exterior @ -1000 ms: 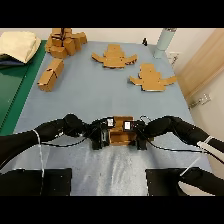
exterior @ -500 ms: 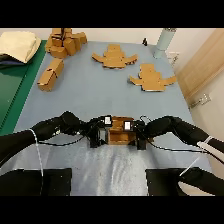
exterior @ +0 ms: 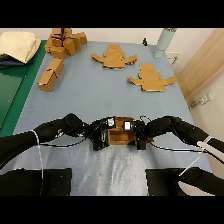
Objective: Fold the box.
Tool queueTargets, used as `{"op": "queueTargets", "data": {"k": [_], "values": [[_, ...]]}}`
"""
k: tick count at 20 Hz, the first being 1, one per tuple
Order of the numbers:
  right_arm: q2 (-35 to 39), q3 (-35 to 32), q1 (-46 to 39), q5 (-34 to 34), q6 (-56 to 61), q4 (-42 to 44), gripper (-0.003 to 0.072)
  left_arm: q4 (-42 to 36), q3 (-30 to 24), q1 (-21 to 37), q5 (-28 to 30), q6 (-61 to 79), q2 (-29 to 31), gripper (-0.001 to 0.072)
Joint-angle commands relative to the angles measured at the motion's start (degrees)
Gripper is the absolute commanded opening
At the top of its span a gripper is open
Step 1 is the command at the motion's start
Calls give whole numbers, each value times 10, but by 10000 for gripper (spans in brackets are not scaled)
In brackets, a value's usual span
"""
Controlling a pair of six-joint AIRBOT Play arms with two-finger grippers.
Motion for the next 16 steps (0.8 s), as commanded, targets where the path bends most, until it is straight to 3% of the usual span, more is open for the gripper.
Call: {"op": "queueTargets", "data": {"k": [1, 16], "values": [[0, 0, 0, 0, 0, 0, 459, 2, 9, -3, 11, -11, -6, 702], [0, 0, 0, 0, 0, 0, 460, 3, 29, -28, 10, -6, -51, 700]]}}
